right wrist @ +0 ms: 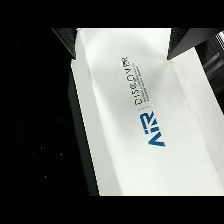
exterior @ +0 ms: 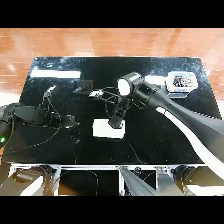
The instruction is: Fold the box and place the chain.
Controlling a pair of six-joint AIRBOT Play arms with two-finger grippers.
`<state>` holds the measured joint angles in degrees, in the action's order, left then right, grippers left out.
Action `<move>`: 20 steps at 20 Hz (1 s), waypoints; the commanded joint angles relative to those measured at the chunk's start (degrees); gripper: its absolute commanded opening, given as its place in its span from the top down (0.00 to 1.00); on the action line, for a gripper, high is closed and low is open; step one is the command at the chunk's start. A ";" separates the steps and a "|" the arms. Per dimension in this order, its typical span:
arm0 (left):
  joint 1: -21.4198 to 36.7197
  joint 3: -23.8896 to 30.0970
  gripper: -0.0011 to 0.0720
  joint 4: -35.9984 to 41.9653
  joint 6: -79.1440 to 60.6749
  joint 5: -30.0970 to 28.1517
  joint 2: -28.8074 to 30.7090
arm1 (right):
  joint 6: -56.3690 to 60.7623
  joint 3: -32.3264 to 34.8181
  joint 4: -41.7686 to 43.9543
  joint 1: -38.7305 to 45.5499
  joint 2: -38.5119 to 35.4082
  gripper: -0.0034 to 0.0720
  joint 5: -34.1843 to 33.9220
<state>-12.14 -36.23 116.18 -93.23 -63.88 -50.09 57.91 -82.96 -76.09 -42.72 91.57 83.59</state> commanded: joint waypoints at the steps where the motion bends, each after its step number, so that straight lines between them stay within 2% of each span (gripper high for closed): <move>1: -0.02 0.02 0.29 0.00 0.00 0.09 -0.15 | 1.14 0.02 -2.08 -1.29 -2.10 0.08 1.27; 7: -0.02 0.02 0.29 0.00 0.00 0.02 -0.15 | 1.60 2.14 -2.27 -3.17 -3.45 0.08 0.72; 8: -0.02 0.02 0.29 0.02 0.00 0.02 -0.15 | 1.60 2.73 -2.56 -3.21 -3.45 0.02 -0.31; 9: -0.02 0.02 0.29 0.00 0.00 0.02 -0.15 | 1.64 3.13 -3.13 -3.23 -3.45 0.00 -1.29; 20: -0.02 0.02 0.29 0.00 0.00 0.09 -0.15 | -0.09 3.21 -3.69 -4.33 -3.15 0.00 -1.51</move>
<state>-12.14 -36.23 116.20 -93.23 -63.81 -50.19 58.26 -79.77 -79.88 -46.46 88.33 81.62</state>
